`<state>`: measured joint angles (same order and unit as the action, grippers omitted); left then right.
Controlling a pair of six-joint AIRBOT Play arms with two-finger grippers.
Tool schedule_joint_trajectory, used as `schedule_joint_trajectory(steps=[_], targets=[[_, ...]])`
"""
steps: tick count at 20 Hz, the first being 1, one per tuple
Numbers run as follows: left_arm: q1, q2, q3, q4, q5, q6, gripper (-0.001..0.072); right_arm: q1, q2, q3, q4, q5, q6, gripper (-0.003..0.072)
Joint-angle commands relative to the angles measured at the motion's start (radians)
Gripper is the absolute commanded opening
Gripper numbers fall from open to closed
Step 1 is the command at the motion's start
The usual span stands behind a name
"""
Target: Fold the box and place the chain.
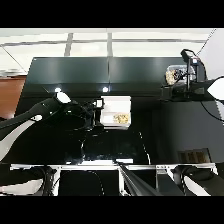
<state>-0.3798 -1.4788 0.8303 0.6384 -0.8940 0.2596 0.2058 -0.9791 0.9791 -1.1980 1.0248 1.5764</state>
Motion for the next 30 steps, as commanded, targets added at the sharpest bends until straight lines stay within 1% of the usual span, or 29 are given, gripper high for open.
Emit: schedule_joint_trajectory(steps=[1, 2, 3, 5, 6, 8, 9, 13, 17, 20, 22, 23, 28, 30], targets=[[-0.006, 0.0, 0.001, 0.0, 0.003, 0.002, 0.0381, 0.042, -0.081, 0.0, 0.058, -0.113, 0.003, 0.057], [-0.007, 0.0, 0.001, 0.0, 0.003, 0.002, 0.037, 0.051, -0.114, 0.0, 0.062, -0.168, 0.0, 0.0708], [-0.007, 0.0, 0.001, 0.0, 0.003, 0.002, 0.037, 0.051, -0.148, 0.0, 0.076, -0.228, 0.001, 0.0708], [-0.007, -0.001, 0.001, 0.0, 0.003, 0.002, 0.037, 0.043, -0.227, 0.002, 0.175, -0.344, -0.007, 0.0707], [-0.007, -0.001, 0.001, 0.0, 0.003, 0.002, 0.037, 0.044, -0.266, 0.004, 0.242, -0.364, -0.049, 0.0703], [-0.007, -0.001, 0.001, 0.0, 0.003, 0.002, 0.037, 0.07, -0.338, 0.006, 0.404, -0.333, -0.235, 0.0703], [-0.007, -0.001, 0.001, 0.0, 0.003, 0.002, 0.037, 0.093, -0.362, 0.005, 0.45, -0.304, -0.336, 0.0703], [-0.007, -0.001, 0.001, 0.0, 0.003, 0.002, 0.037, 0.175, -0.376, 0.013, 0.461, -0.216, -0.745, 0.0703], [-0.007, -0.001, 0.001, 0.0, 0.003, 0.002, 0.037, 0.17, -0.374, 0.064, 0.46, -0.056, -0.966, 0.0703], [-0.007, -0.001, 0.001, 0.0, 0.003, 0.002, 0.037, 0.172, -0.373, 0.069, 0.447, 0.046, -1.135, 0.0703], [-0.007, -0.001, 0.001, 0.001, 0.003, 0.002, 0.0371, 0.177, -0.373, 0.069, 0.397, 0.094, -1.171, 0.0703], [-0.007, -0.001, 0.001, 0.002, 0.003, 0.002, 0.0371, 0.179, -0.373, 0.067, 0.374, 0.1, -1.177, 0.0703], [-0.007, -0.001, 0.001, 0.007, 0.004, 0.002, 0.0371, 0.197, -0.38, 0.063, 0.375, 0.054, -1.197, 0.0703], [-0.007, -0.001, 0.001, 0.007, 0.004, 0.002, 0.0371, 0.201, -0.389, 0.063, 0.376, 0.052, -1.2, 0.0703]])
